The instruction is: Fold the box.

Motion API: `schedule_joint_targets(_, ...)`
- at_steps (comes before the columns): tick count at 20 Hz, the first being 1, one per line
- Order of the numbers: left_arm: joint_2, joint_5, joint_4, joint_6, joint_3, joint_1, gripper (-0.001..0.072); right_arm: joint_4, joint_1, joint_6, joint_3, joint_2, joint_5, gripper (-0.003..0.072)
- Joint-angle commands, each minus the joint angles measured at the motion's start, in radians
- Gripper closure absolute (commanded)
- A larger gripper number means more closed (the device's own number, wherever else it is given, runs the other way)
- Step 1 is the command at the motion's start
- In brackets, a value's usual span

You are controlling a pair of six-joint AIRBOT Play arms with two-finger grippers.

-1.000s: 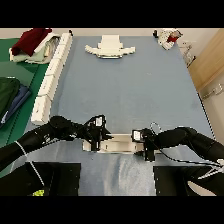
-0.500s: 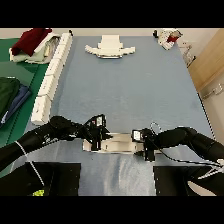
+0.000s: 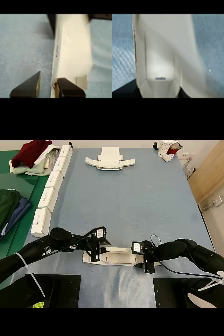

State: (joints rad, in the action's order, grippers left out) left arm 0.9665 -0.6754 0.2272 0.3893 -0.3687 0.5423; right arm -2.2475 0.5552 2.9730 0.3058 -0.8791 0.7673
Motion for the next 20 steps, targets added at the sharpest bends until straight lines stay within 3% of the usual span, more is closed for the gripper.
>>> schedule_joint_targets(1,-0.005,-0.006,0.000,0.000,0.000,-0.010,0.0441,0.000,-0.001,0.002,0.001,0.000,0.000,0.0184)
schedule_joint_targets(3,-0.037,-0.009,0.042,-0.111,0.000,-0.039,0.0440,0.000,-0.001,0.002,0.001,0.000,0.000,0.0184)
schedule_joint_targets(5,-0.103,-0.045,0.187,-0.334,0.000,-0.085,0.0440,0.000,-0.001,0.002,0.001,0.000,0.000,0.0184)
schedule_joint_targets(9,-0.283,-0.228,0.526,-0.832,0.000,-0.179,0.0443,0.000,-0.001,0.002,0.001,0.000,0.000,0.0183)
schedule_joint_targets(10,-0.327,-0.280,0.560,-0.921,0.000,-0.193,0.0513,0.000,-0.001,0.002,0.001,0.000,0.000,0.0184)
schedule_joint_targets(11,-0.363,-0.336,0.558,-0.990,0.000,-0.200,0.0683,0.000,-0.001,0.002,0.001,0.000,0.000,0.0183)
schedule_joint_targets(13,-0.399,-0.433,0.482,-1.082,0.000,-0.189,0.0694,0.000,-0.001,0.001,0.001,0.000,0.000,0.0184)
schedule_joint_targets(15,-0.391,-0.458,0.390,-1.185,0.000,-0.139,0.0694,0.000,-0.001,0.001,0.001,0.000,0.000,0.0183)
schedule_joint_targets(20,-0.225,-0.263,0.153,-1.350,-0.016,0.127,0.0694,0.000,-0.001,0.001,0.001,0.000,0.000,0.0184)
